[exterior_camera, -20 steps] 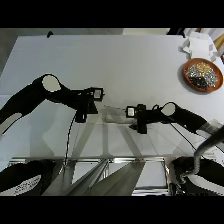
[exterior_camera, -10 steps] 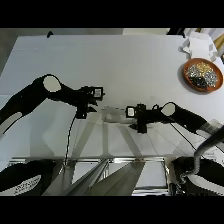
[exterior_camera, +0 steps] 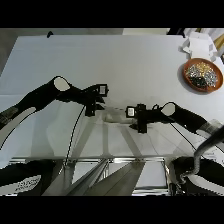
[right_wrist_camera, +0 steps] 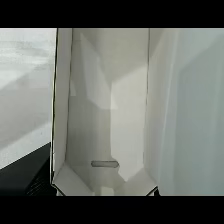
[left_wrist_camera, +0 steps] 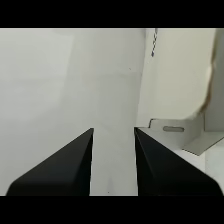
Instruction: Fold the box and place the chain.
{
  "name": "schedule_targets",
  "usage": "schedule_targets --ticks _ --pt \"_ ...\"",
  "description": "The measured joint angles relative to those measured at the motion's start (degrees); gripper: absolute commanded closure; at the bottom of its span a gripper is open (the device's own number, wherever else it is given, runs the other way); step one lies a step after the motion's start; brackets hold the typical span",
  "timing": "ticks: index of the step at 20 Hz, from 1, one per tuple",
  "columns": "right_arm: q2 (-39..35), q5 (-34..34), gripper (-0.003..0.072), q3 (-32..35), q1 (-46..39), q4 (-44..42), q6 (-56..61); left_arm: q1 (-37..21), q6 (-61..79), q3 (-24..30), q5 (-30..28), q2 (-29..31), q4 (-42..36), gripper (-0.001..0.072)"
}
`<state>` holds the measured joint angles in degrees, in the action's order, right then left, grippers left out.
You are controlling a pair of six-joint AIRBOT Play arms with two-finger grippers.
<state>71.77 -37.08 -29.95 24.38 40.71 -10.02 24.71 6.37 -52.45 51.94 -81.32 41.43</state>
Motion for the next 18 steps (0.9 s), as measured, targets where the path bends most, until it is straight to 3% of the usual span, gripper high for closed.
schedule_targets --ticks 6,12,13,15,18 --pt "0.0 -0.1 0.0288 0.0 0.0 0.1 -0.1 0.0 5.1 0.0 1.9 -0.7 -5.4 0.0432" --pt "0.0 -0.7 0.0287 0.0 0.0 0.2 -0.5 0.0 6.5 0.0 5.9 -0.9 -2.1 0.0425" --pt "0.0 -0.9 0.0287 0.0 0.0 0.3 -0.5 0.0 6.5 0.0 6.0 -0.9 -1.2 0.0410" --pt "0.0 -1.0 0.0287 0.0 0.0 0.1 -0.3 0.0 6.7 0.0 6.5 -0.9 0.9 0.0285" --pt "0.0 -1.2 0.0287 0.0 0.0 0.0 -0.2 -0.1 6.7 0.0 4.9 -0.9 3.1 0.0251"
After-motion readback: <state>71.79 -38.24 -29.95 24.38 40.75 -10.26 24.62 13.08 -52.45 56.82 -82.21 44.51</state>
